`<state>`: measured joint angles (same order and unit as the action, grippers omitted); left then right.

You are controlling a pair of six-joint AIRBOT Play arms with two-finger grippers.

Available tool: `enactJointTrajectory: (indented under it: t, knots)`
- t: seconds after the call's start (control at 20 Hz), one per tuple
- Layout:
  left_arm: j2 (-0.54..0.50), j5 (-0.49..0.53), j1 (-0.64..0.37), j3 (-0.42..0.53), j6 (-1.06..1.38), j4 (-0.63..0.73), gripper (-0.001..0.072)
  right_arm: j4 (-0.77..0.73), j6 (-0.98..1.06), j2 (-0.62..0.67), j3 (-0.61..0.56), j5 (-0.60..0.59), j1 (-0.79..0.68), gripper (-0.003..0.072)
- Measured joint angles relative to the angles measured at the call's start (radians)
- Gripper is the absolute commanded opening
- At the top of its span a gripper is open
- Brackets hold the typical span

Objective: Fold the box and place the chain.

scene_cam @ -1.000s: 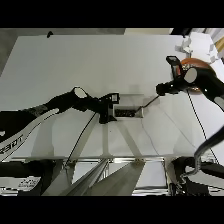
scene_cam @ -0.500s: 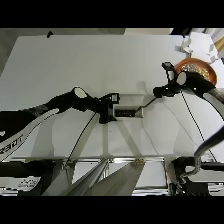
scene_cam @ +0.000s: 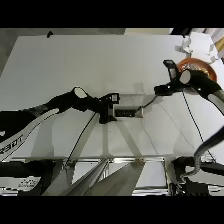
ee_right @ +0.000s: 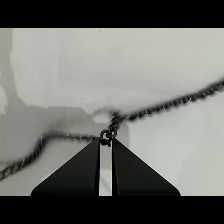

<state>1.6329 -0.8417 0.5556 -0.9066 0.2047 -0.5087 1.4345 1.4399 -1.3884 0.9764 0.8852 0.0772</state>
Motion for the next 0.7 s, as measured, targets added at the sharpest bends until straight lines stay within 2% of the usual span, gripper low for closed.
enactJointTrajectory:
  t: [0.3,0.5,0.7]
  knots:
    - [0.000,0.000,0.002,0.000,0.000,0.000,0.0207,-0.006,-0.002,0.221,0.000,0.111,0.069,0.0011]
    - [0.000,0.000,0.002,0.000,0.000,0.000,0.0207,-0.033,-0.002,0.344,0.000,0.158,0.194,0.0011]
    - [0.000,0.002,0.005,0.000,0.000,0.000,0.0207,-0.093,0.000,0.418,0.000,0.148,0.332,0.0011]
